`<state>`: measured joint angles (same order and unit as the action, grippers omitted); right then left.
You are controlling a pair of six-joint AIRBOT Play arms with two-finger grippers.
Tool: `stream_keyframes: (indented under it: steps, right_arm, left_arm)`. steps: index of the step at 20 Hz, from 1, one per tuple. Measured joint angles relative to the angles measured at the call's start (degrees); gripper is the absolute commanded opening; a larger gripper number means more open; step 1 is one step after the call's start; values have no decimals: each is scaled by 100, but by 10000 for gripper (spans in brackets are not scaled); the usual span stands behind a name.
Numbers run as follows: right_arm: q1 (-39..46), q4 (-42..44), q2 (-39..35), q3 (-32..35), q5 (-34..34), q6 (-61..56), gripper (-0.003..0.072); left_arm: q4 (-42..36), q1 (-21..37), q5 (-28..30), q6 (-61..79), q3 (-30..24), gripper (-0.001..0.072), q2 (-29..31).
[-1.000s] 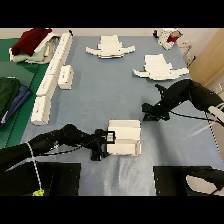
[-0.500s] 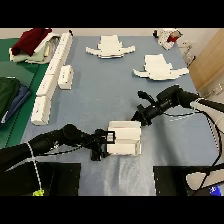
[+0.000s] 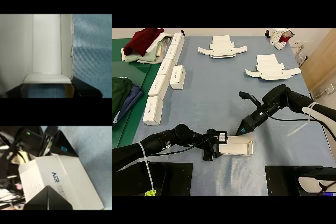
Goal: Fold the box.
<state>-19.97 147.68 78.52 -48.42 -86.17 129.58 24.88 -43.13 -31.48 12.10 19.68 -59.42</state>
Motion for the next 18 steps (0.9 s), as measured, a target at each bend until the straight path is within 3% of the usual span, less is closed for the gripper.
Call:
stream_keyframes:
  steps: [8,13,14,16,18]
  right_arm:
    - [-1600,-1506,-1878,1060,2535,144,3]
    - [-2708,-2131,-3440,2138,4389,164,6]
    - [-2916,-2234,-3705,2350,4671,164,40]
    - [-3261,-2531,-4096,2702,5104,166,208]
    - [-3497,-2813,-4286,2898,5381,166,257]
  left_arm:
    - [0,0,-2,2,0,522,0]
    - [0,0,0,0,0,522,0]
    - [0,0,-2,0,0,522,0]
    - [0,0,-2,2,0,522,0]
    - [0,0,-2,0,0,522,0]
